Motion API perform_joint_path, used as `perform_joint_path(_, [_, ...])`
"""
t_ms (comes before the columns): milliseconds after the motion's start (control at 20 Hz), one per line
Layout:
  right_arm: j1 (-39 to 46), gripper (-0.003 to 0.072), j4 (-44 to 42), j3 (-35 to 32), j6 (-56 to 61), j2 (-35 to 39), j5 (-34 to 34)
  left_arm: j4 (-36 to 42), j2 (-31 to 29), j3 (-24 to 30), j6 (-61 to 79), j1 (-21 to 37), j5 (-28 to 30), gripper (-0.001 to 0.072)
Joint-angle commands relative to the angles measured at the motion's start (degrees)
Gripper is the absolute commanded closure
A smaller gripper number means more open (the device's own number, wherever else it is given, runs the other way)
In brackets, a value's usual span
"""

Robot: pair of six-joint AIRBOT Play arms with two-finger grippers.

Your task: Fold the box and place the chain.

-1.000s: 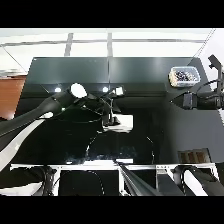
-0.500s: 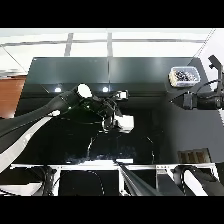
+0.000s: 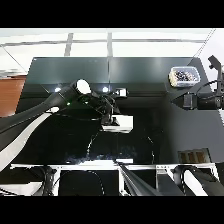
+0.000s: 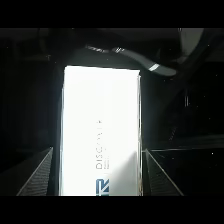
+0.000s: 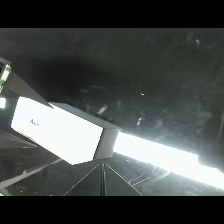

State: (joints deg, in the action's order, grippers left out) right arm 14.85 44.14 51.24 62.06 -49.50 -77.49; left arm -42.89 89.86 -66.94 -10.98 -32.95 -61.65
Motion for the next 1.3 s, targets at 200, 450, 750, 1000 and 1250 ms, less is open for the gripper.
perform_joint_path(200, [0.04,0.0672,0.50,0.02,0.04,0.04,0.00,-2.03,-0.04,-0.20,-1.51,0.20,-1.20,0.0015])
perform_joint_path(450, [0.02,0.0672,0.48,0.02,0.04,0.04,0.22,-2.14,0.00,-0.15,-1.51,0.15,-1.46,0.0014])
perform_joint_path(750, [0.04,0.0672,0.48,0.02,0.04,0.04,0.24,-3.08,0.00,-0.15,-1.49,-0.35,-1.46,0.0014])
perform_joint_path(1000, [0.04,0.0672,0.50,0.02,0.04,0.04,0.35,-9.66,0.00,-0.15,-6.16,-3.80,2.67,-0.0003])
perform_joint_path(1250, [0.04,0.0672,0.50,0.02,0.04,0.04,0.61,-10.71,0.11,-0.15,-6.40,-4.81,3.21,-0.0002])
